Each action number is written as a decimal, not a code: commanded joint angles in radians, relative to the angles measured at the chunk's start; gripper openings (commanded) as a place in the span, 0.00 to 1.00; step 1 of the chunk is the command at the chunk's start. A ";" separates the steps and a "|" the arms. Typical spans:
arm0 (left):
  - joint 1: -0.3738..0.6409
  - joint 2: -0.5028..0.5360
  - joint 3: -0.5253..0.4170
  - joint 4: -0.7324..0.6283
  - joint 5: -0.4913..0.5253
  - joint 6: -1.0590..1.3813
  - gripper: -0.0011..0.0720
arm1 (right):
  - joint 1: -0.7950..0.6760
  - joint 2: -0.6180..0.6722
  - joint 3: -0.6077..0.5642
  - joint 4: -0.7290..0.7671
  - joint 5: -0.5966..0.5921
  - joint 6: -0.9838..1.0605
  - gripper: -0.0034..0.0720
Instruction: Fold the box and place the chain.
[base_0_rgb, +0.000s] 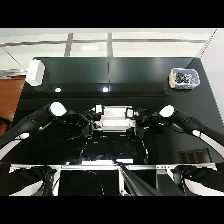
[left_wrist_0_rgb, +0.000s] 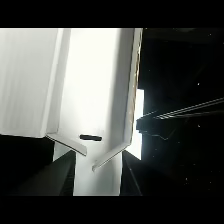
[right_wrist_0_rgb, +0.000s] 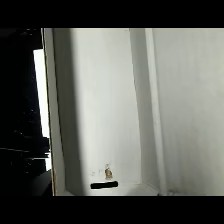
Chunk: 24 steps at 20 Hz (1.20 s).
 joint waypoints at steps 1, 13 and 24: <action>-0.003 -0.002 0.001 -0.002 0.025 -0.003 0.48 | 0.001 -0.001 0.000 -0.001 0.001 0.000 0.21; -0.004 -0.002 0.002 0.026 0.039 -0.002 0.48 | 0.001 -0.001 0.000 -0.001 0.001 0.000 0.21; -0.005 -0.011 0.003 -0.124 0.042 -0.002 0.34 | 0.001 -0.001 0.000 -0.001 0.001 0.000 0.21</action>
